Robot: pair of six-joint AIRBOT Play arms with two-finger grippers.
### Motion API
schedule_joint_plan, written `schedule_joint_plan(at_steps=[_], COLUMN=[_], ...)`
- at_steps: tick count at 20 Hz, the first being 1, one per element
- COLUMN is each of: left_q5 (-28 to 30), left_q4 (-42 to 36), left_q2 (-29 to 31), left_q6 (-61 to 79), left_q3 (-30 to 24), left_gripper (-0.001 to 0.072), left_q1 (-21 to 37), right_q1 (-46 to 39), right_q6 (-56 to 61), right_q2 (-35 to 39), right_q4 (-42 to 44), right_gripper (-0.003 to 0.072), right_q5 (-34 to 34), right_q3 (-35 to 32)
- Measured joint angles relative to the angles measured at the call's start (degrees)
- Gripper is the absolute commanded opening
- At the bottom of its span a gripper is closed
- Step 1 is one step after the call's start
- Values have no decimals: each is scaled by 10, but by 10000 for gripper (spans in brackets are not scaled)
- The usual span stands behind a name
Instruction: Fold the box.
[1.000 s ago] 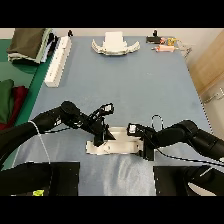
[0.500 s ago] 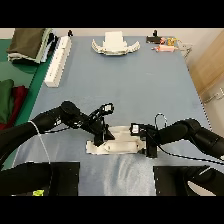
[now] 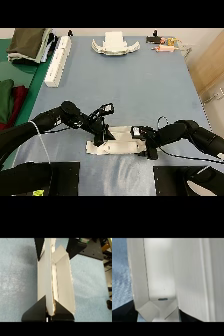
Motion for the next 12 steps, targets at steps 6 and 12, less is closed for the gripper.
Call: schedule_joint_plan(at_steps=[6,12], left_q5=[0,0], left_q4=[0,0], left_q2=[0,0], left_q6=[0,0], left_q3=[0,0], left_gripper=[16,16], left_q1=[0,0], right_q1=[0,-1], right_q6=[-6,-7], right_q2=[-3,-3], right_q4=[1,1], right_gripper=[712,712], right_q5=[-2,-3], right_q3=[-3,-3])
